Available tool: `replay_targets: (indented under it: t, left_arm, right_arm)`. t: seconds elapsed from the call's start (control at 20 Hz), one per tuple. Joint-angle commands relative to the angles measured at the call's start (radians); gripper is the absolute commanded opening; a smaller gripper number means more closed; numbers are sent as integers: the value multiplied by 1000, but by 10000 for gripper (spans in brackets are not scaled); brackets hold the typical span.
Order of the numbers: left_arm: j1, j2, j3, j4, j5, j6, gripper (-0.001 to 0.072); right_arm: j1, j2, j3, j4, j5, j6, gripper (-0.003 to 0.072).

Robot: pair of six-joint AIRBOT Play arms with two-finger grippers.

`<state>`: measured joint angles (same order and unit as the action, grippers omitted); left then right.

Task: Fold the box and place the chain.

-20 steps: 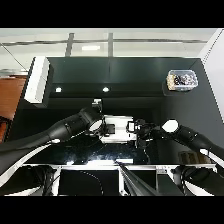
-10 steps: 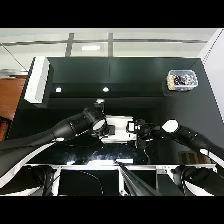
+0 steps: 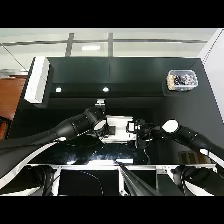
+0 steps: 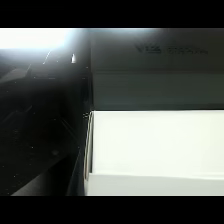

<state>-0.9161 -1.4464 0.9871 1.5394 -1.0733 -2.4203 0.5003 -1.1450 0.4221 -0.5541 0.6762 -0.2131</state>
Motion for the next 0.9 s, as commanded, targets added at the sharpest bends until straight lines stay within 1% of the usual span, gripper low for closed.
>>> replay_targets:
  t: [0.0, 0.05, 0.1, 0.15, 0.2, 0.25, 0.3, 0.55, 0.6, 0.65, 0.7, 0.75, 0.85]
  left_arm:
    - [0, -2, 1, 5, -2, -12, 273]
    - [0, -2, 1, 5, -2, -12, 219]
    - [0, -2, 1, 4, -2, -12, 183]
    - [0, -2, 1, 4, 0, -12, 171]
    - [0, -2, 1, 5, 3, -12, 130]
    - [0, -2, 1, 5, 5, -12, 62]
    - [0, -2, 1, 4, 8, -12, 31]
    - [0, -2, 1, 4, 6, -12, 32]
    - [0, -2, 2, 4, 3, -12, 38]
    - [0, -2, 3, 4, -5, -12, 153]
    - [1, -2, 3, 5, -13, -12, 314]
    - [1, -2, 3, 5, -17, -12, 359]
    - [1, -2, 3, 5, -17, -12, 359]
  right_arm:
    - [0, 0, 0, 0, 0, 0, 566]
    - [0, 0, 0, 0, 0, 0, 566]
    - [0, 0, 0, 0, 0, 0, 566]
    - [1, 0, 0, 0, 0, 0, 566]
    - [0, 0, 0, 0, 0, 0, 566]
    - [0, 0, 0, 0, 0, 0, 566]
    - [0, 0, 0, 0, 0, 0, 566]
    - [0, 0, 0, 0, 0, 0, 566]
    - [0, 0, 0, 0, 0, 0, 566]
    - [0, 0, 0, 0, 0, 0, 566]
    - [0, 0, 0, 0, 0, 0, 566]
    - [0, 0, 0, 0, 0, 0, 566]
    - [0, 0, 0, 0, 0, 0, 566]
